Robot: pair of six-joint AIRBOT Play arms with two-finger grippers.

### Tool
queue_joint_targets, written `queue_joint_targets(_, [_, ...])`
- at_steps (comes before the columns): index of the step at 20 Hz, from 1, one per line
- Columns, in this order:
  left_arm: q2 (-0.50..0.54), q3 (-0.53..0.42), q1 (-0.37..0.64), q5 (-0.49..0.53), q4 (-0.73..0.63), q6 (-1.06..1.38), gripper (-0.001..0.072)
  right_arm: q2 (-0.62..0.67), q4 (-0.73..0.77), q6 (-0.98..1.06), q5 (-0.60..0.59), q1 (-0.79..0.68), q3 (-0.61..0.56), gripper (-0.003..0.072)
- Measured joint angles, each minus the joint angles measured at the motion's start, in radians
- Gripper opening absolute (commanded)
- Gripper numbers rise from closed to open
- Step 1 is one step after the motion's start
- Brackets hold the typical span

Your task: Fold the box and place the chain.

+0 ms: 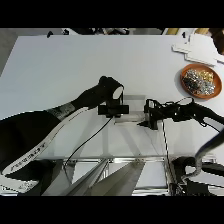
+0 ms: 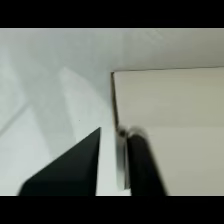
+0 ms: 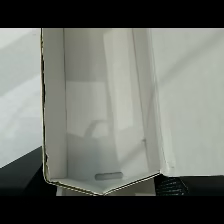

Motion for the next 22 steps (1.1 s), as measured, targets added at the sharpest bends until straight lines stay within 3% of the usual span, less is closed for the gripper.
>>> queue_joint_targets(4, [0.104, 0.0, 0.05, -0.013, -0.009, 0.102, 0.036, 0.0, 0.0, 0.0, 0.0, 0.0, 0.0, 0.0317])
queue_joint_targets(6, [0.165, 0.0, 0.078, -0.019, -0.012, 0.218, 0.0609, 0.0, 0.0, 0.0, 0.0, 0.0, 0.0, 0.0317])
queue_joint_targets(7, [0.199, 0.0, 0.093, -0.031, -0.018, 0.294, 0.0632, 0.0, 0.0, 0.0, 0.0, 0.0, 0.0, 0.0317])
queue_joint_targets(11, [0.305, -0.017, 0.148, -0.137, -0.09, 0.663, 0.0634, 0.0, 0.0, 0.0, 0.0, 0.0, 0.0, 0.0317])
queue_joint_targets(14, [0.374, -0.112, 0.193, -0.134, -0.136, 1.007, 0.0633, 0.0, 0.0, 0.0, 0.0, 0.0, 0.0, 0.0317])
queue_joint_targets(18, [0.438, -0.361, 0.296, 0.045, -0.282, 1.647, 0.0621, 0.0, 0.0, 0.0, 0.0, 0.0, 0.0, 0.0317])
queue_joint_targets(22, [0.384, -0.555, 0.389, 0.267, -0.502, 2.278, 0.0638, 0.0, 0.0, 0.0, 0.0, 0.0, 0.0, 0.0317])
